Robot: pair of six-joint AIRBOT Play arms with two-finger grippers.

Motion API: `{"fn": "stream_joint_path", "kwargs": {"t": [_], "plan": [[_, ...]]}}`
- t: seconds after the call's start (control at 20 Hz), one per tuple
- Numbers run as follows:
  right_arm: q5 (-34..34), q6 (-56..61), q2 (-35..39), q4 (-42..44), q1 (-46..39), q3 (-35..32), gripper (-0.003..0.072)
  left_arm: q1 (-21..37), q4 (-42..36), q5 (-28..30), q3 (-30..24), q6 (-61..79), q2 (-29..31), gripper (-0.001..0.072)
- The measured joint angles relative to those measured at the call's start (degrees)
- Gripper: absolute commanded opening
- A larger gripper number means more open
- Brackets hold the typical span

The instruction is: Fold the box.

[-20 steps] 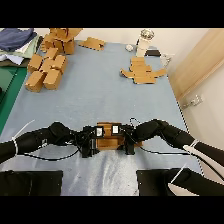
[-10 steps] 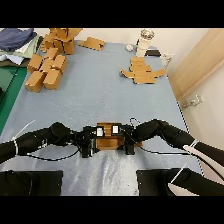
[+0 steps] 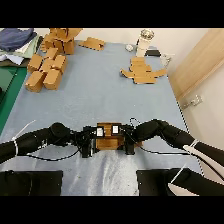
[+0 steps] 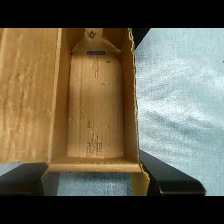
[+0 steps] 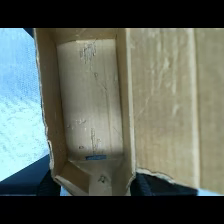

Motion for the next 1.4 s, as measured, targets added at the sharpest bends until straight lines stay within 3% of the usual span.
{"fn": "stream_joint_path", "kwargs": {"t": [0.95,1.0,1.05,1.4], "plan": [[0.0,-0.02,0.0,-0.07,0.0,0.0,0.0445,0.0,-0.02,0.07,0.0,0.0,0.0,0.0382],[-0.02,-0.02,0.0,-0.07,0.0,0.0,0.05,0.0,-0.02,0.07,0.0,0.0,0.0,0.0382],[-0.09,-0.04,0.0,-0.04,0.0,0.0,0.0695,0.0,-0.02,0.07,0.0,0.0,0.0,0.0382],[-0.87,-0.04,0.37,-0.02,0.0,0.02,0.0707,0.0,-0.02,0.13,0.0,0.04,0.0,0.0382]]}}
